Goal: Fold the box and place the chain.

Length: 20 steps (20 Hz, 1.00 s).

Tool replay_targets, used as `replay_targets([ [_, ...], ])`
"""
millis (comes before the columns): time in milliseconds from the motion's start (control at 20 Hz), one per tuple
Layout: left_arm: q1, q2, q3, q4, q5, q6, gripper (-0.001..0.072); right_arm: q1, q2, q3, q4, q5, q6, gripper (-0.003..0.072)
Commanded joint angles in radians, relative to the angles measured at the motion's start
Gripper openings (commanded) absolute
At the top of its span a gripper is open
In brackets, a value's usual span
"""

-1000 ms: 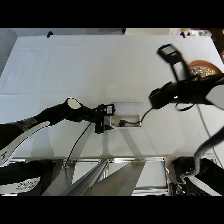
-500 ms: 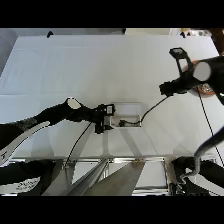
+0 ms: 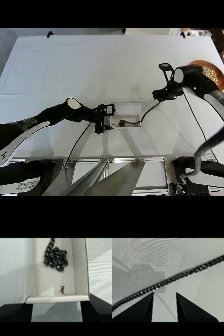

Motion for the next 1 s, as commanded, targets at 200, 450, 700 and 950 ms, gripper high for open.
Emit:
replay_targets([
  [200, 0.001, 0.001, 0.0, 0.0, 0.0, 0.0, 0.0273, -0.001, -0.048, -0.022, 0.007, -0.059, 0.037, 0.0277],
  [450, 0.001, 0.001, 0.0, 0.0, 0.0, 0.0, 0.0273, -0.001, -0.069, -0.024, 0.008, -0.066, 0.06, 0.0277],
  [700, 0.001, 0.001, 0.0, 0.0, 0.0, 0.0, 0.0273, -0.001, -0.09, -0.024, 0.011, -0.055, 0.077, 0.0272],
  [950, 0.001, 0.001, 0.0, 0.0, 0.0, 0.0, 0.0273, -0.001, -0.093, -0.035, 0.011, -0.039, 0.077, 0.0156],
])
